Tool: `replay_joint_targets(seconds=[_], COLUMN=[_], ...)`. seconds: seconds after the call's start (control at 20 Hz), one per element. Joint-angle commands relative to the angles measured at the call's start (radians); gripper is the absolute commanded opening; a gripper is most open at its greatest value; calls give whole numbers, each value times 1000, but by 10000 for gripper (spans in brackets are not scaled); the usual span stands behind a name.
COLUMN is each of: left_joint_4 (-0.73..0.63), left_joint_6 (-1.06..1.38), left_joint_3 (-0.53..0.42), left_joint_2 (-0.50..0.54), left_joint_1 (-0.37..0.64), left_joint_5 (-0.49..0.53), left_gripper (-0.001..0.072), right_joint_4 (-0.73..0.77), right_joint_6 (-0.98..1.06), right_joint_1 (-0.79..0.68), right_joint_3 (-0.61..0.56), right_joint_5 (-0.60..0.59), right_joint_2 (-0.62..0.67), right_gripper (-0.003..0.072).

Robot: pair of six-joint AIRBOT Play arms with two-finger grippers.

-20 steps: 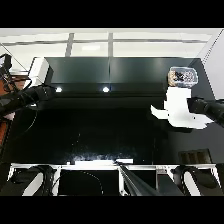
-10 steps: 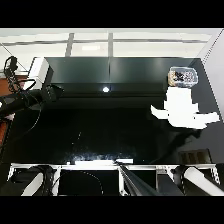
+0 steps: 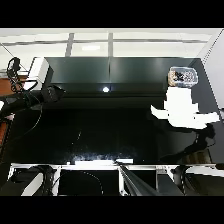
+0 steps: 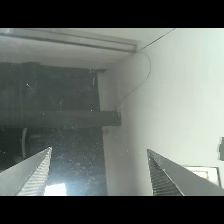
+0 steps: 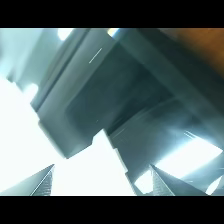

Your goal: Fold the box and place the chain.

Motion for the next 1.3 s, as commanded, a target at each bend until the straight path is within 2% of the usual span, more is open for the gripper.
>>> replay_joint_targets(seconds=[0.0, 0.35, 0.4, 0.55, 0.6, 0.75, 0.9, 1.25], left_joint_4=[0, 0, 0, 0, 0, 0, 0, 0], left_joint_6=[0, 0, 0, 0, 0, 0, 0, 4], left_joint_3=[0, 0, 0, 0, 0, 0, 0, 0], left_joint_2=[-6, -6, -6, -6, -6, -6, -6, -6], left_joint_1=[-1, -1, -1, -1, -1, -1, -1, -8], left_joint_5=[-13, -24, -24, -25, -25, -25, -29, -29], left_gripper=[710, 710, 709, 710, 710, 709, 709, 708], right_joint_4=[16, -108, -106, -79, -66, -35, 67, 193], right_joint_6=[-96, -100, -118, -121, -127, -146, -204, -235], right_joint_1=[43, 204, 216, 219, 217, 229, 270, 478], right_joint_3=[77, 181, 181, 181, 181, 172, 126, -136], right_joint_5=[253, 197, 193, 211, 228, 269, 268, 105], right_joint_2=[-150, -209, -209, -209, -207, -185, -116, 177], right_gripper=[705, 699, 537, 145, 57, 53, 39, 40])
